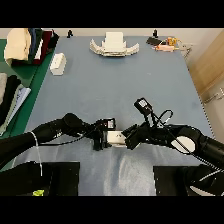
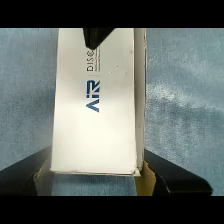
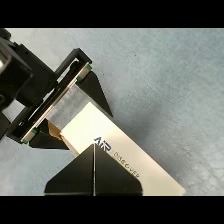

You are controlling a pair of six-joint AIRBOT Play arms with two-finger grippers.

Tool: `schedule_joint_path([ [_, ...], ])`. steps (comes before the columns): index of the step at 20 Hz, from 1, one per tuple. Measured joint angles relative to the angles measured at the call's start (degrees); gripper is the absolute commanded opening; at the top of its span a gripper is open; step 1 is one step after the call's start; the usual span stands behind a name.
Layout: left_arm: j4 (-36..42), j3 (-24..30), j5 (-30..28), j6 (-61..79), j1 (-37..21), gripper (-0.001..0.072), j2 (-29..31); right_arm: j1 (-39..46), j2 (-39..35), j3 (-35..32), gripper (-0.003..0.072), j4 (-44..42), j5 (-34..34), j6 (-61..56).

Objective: Fold the box.

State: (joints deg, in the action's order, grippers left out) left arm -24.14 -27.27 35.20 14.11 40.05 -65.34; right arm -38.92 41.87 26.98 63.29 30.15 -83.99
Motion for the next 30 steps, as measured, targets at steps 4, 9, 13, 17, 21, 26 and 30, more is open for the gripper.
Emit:
schedule_joint_path([
  [4, -0.02, -0.28, 0.24, 0.00, 0.00, 0.0689, -0.17, 0.00, 0.00, 0.00, 0.0004, 0.35, 0.00, -0.02],
  [9, 0.00, -0.37, 0.50, -0.20, 0.00, 0.0340, -1.27, 0.00, 0.00, 0.00, 0.0004, 0.66, 0.00, -0.13],
  [13, 0.00, -0.42, 0.74, -0.46, 0.00, 0.0341, -1.49, 0.00, 0.00, 0.00, 0.0004, 0.74, 0.00, -0.17],
  [17, -0.07, -0.42, 0.74, -0.63, -0.07, 0.0342, -1.40, 0.00, 0.00, 0.00, 0.0004, 0.83, -0.22, -0.42],
  [21, -1.14, -0.37, -0.02, -0.70, -0.11, 0.0342, -0.57, 0.00, -0.07, 0.02, 0.0005, 0.96, -0.74, -0.92],
  [26, -3.06, -0.42, -2.78, -3.04, -1.68, 0.0342, 2.10, 0.02, -0.48, 1.05, 0.0005, 1.86, -2.05, -2.27],
  [30, -11.69, -0.42, -3.17, -15.17, -8.04, 0.0342, 6.67, 0.74, -0.98, 2.67, 0.0004, 7.56, -2.80, -7.58],
])
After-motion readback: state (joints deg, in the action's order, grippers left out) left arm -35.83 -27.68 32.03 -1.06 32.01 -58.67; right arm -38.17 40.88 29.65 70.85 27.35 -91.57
